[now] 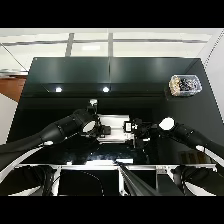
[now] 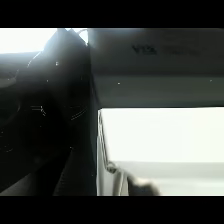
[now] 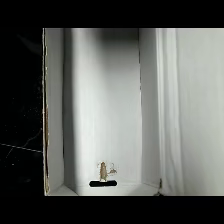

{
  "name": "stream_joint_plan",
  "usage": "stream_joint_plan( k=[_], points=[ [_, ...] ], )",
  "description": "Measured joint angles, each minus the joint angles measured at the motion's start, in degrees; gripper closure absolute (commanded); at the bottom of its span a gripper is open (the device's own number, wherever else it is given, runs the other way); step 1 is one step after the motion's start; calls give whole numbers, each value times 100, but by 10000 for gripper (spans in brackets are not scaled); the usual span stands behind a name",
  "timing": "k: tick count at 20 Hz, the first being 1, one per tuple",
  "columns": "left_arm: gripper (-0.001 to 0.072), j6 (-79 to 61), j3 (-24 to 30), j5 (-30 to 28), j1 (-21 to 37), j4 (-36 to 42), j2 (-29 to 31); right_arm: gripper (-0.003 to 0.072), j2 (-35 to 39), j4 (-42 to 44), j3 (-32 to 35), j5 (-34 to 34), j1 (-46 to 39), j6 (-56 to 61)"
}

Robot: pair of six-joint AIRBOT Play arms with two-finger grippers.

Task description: Fold the box and place the chain.

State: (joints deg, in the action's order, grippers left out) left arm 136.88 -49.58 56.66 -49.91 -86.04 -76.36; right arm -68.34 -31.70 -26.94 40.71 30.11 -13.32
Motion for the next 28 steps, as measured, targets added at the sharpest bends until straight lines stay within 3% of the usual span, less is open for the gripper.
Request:
stream_joint_plan(
  k=[1, 9, 11, 17, 19, 20, 22, 28],
  points=[
    [363, 0, -11, 35, -4, 24, -17, 254, 0, 0, 0, 2, 0, 0],
    [370, 20, -28, -74, -9, 125, -118, 254, 0, 0, 0, 2, 0, 0],
    [429, 20, -28, -96, -9, 131, -125, 254, 0, 0, 0, 2, 0, 0],
    [438, 17, -33, -92, -15, 146, -188, 254, 0, 0, 0, 2, 0, 0],
    [534, 15, -37, -63, -15, 146, -208, 254, 0, 0, 0, 2, 0, 0],
    [539, 15, -39, -68, -15, 166, -214, 254, 0, 0, 0, 0, 0, 0],
    [623, 11, -37, -48, -15, 157, -221, 254, 0, 0, 0, 2, 0, 0],
    [643, 9, -39, -35, -57, 140, -225, 254, 0, 0, 0, 4, 0, -2]
  ],
)
